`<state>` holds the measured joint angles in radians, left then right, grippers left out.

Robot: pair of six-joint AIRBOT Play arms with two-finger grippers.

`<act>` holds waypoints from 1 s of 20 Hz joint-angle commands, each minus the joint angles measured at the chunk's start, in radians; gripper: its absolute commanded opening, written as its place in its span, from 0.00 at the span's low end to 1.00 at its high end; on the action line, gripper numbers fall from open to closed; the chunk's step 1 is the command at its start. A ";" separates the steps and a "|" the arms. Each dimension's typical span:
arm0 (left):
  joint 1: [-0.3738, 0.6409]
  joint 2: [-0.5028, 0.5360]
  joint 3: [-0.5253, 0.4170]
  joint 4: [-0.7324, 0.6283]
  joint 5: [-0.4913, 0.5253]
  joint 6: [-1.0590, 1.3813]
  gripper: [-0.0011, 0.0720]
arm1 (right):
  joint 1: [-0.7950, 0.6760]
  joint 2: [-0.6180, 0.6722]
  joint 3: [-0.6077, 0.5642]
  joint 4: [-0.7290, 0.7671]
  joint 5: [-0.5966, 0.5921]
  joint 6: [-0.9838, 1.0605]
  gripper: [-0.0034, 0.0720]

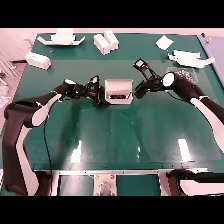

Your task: Fold the box and place the chain.

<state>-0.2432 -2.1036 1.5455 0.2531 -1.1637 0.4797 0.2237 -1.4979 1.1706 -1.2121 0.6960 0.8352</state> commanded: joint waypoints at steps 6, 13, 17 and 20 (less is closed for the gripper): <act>0.001 0.001 0.001 0.000 0.000 0.000 0.75 | -0.039 -0.109 -0.003 0.001 -0.053 -0.073 0.28; 0.001 0.001 0.001 0.000 0.000 0.000 0.75 | -0.038 -0.146 -0.003 0.072 -0.005 -0.081 0.24; 0.001 0.001 0.001 0.000 0.000 0.000 0.75 | -0.038 -0.146 -0.003 0.150 0.015 -0.090 0.24; 0.001 0.001 0.001 0.000 0.000 0.000 0.75 | -0.038 -0.146 -0.002 0.192 0.031 -0.114 0.24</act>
